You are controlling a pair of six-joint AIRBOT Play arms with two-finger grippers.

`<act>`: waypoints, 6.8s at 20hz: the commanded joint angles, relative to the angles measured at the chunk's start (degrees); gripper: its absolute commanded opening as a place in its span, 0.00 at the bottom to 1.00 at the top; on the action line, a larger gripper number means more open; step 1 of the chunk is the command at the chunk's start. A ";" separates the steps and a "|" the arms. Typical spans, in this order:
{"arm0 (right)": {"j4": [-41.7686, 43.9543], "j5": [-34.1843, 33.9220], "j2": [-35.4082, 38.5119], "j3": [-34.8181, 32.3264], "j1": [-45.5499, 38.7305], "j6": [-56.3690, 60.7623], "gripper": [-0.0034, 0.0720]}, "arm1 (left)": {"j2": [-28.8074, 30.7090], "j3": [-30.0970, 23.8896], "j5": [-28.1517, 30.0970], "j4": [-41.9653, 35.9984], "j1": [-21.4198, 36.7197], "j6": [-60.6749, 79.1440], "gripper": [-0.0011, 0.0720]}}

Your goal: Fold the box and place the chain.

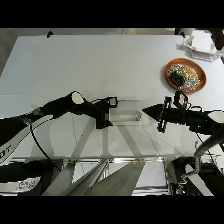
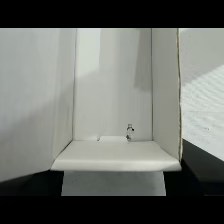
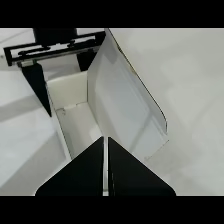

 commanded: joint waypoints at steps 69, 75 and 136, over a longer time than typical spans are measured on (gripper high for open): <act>-32.89 -18.32 -5.60 1.01 14.80 4.35 0.44 | 1.42 -0.07 5.51 3.58 0.07 -1.05 0.39; -25.94 -17.16 -14.23 1.03 14.80 -3.67 0.44 | 1.42 -0.07 5.53 3.56 0.07 -1.03 0.39; -13.64 -26.05 -23.39 4.76 23.74 -7.58 0.48 | 1.42 -0.07 5.51 3.56 0.07 -1.03 0.39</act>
